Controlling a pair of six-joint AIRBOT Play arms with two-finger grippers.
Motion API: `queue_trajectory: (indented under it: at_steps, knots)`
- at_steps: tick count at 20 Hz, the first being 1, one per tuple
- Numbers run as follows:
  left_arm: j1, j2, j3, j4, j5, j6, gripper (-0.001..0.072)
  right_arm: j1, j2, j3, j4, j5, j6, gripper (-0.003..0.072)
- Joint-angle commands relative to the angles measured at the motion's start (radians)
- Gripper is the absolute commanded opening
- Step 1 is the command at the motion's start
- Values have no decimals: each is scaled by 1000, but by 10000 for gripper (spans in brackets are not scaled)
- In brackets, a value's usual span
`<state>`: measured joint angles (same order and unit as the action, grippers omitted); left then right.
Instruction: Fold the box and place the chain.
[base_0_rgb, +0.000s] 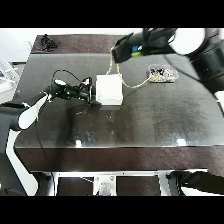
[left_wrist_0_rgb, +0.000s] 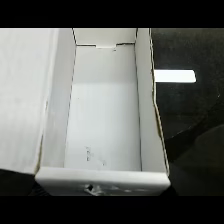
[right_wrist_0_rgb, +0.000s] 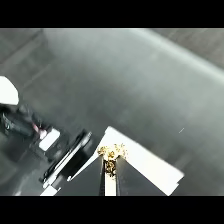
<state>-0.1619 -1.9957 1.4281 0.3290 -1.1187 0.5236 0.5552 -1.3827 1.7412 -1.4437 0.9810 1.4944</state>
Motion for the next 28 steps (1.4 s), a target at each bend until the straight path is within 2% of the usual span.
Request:
queue_trajectory:
  at_steps: [1, 3, 6, 10, 13, 14, 15, 17, 18, 21, 24, 27, 28]
  knots:
    - [0, 0, 0, 0, 0, 0, 417, 16, -39, -111, 32, -69, 17, 8]
    - [0, 0, 0, 0, 0, 0, 417, 16, -65, -170, 76, -122, 17, 8]
    - [0, 0, 0, 0, 0, 0, 417, 16, -109, -232, 154, -142, 16, 8]
    - [0, 0, 0, 0, 0, 0, 417, 13, -192, -322, 161, -214, 16, 8]
    - [0, 0, 0, 0, 0, 0, 416, 6, -254, -337, 149, -214, 16, 25]
    - [0, 0, 0, 0, 0, 0, 417, -2, -260, -337, 139, -214, 16, 181]
    - [0, 0, 0, 0, 0, 0, 417, -10, -260, -336, 113, -214, 16, 287]
    - [0, 0, 0, 0, 0, 0, 417, -34, -247, -333, 68, -214, 25, 319]
    - [0, 0, 0, 0, 0, 0, 417, -51, -232, -333, 54, -214, 51, 377]
    - [0, 0, 0, 0, 0, 0, 417, -124, -143, -350, -35, -192, 147, 385]
    - [0, 0, 0, 0, 0, 0, 417, -229, -31, -447, -169, -204, 317, 386]
    - [0, 0, 0, 0, 0, 0, 417, -370, -3, -566, -179, -264, 437, 392]
    - [0, 0, 0, 0, 0, 0, 417, -407, -11, -604, -168, -304, 463, 501]
